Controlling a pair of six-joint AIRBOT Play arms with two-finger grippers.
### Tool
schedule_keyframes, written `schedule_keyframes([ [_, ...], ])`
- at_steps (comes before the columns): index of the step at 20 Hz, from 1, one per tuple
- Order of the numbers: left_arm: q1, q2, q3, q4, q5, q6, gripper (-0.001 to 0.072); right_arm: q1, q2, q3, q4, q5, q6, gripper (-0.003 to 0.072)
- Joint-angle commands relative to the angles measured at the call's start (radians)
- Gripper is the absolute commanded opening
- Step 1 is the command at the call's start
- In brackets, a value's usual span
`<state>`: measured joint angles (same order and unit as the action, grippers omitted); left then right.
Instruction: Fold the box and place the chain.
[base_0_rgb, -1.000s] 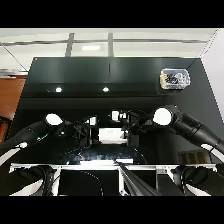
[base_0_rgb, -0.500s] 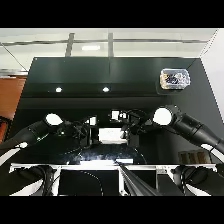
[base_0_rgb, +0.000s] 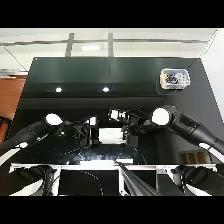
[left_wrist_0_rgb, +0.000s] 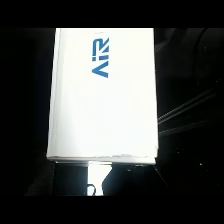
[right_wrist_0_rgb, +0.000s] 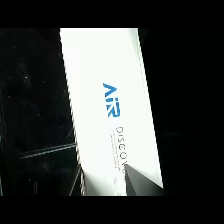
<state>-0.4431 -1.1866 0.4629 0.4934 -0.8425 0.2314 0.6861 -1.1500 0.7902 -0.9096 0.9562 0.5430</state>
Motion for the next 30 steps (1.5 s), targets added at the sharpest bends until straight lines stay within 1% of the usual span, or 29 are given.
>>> schedule_keyframes([
  [1,0.0,-0.001,-0.001,0.0,0.0,0.0,0.0488,0.011,-0.008,-0.003,0.0,0.001,0.004,0.0325],
  [7,0.0,-0.001,-0.001,0.0,0.001,0.0,0.0488,0.012,-0.011,-0.012,-0.004,-0.006,0.032,0.0325],
  [9,0.0,-0.001,-0.001,0.0,0.0,0.0,0.0488,0.01,-0.01,-0.006,-0.008,0.017,0.091,0.0325],
  [11,0.0,-0.001,-0.001,0.0,0.0,0.0,0.0488,-0.008,0.003,0.018,-0.008,0.082,0.177,0.0325],
  [14,0.0,-0.001,-0.001,0.0,0.001,0.0,0.0489,-0.093,0.047,0.064,-0.008,0.196,0.338,0.0324],
  [15,0.0,-0.001,-0.001,0.0,0.0,0.0,0.0489,-0.135,0.067,0.065,-0.007,0.222,0.401,0.0294],
  [16,0.0,-0.001,-0.001,0.0,0.0,0.0,0.0489,-0.182,0.081,0.065,-0.007,0.25,0.454,0.0151],
  [17,0.0,-0.001,-0.001,0.0,0.0,0.0,0.0489,-0.221,0.084,0.065,-0.002,0.27,0.49,0.0031],
  [18,0.0,-0.001,-0.001,0.0,0.0,0.0,0.0489,-0.253,0.083,0.051,0.021,0.269,0.523,0.0005],
  [19,0.0,-0.001,-0.001,0.0,0.001,0.0,0.0489,-0.269,0.082,0.026,0.065,0.246,0.526,0.0005],
  [21,0.0,-0.001,-0.001,0.0,0.001,0.0,0.0489,-0.272,0.066,-0.048,0.199,0.173,0.526,0.0004],
  [23,0.0,-0.001,-0.001,0.0,0.001,0.0,0.0488,-0.272,0.017,-0.106,0.328,0.135,0.526,0.0004],
  [24,0.0,-0.001,-0.001,0.0,0.001,0.0,0.0489,-0.272,-0.016,-0.111,0.389,0.133,0.525,0.0004],
  [26,0.0,-0.001,-0.001,0.0,0.001,0.0,0.0489,-0.272,-0.068,-0.111,0.571,0.134,0.459,0.0004],
  [27,0.0,-0.001,-0.001,0.0,0.001,0.0,0.0489,-0.272,-0.086,-0.111,0.636,0.135,0.438,0.0004],
  [28,0.0,-0.001,-0.001,0.0,0.001,0.0,0.0489,-0.271,-0.099,-0.111,0.659,0.135,0.431,0.0005],
  [30,0.0,-0.001,-0.001,0.0,0.001,0.0,0.0489,-0.271,-0.114,-0.111,0.622,0.136,0.434,0.0004],
])
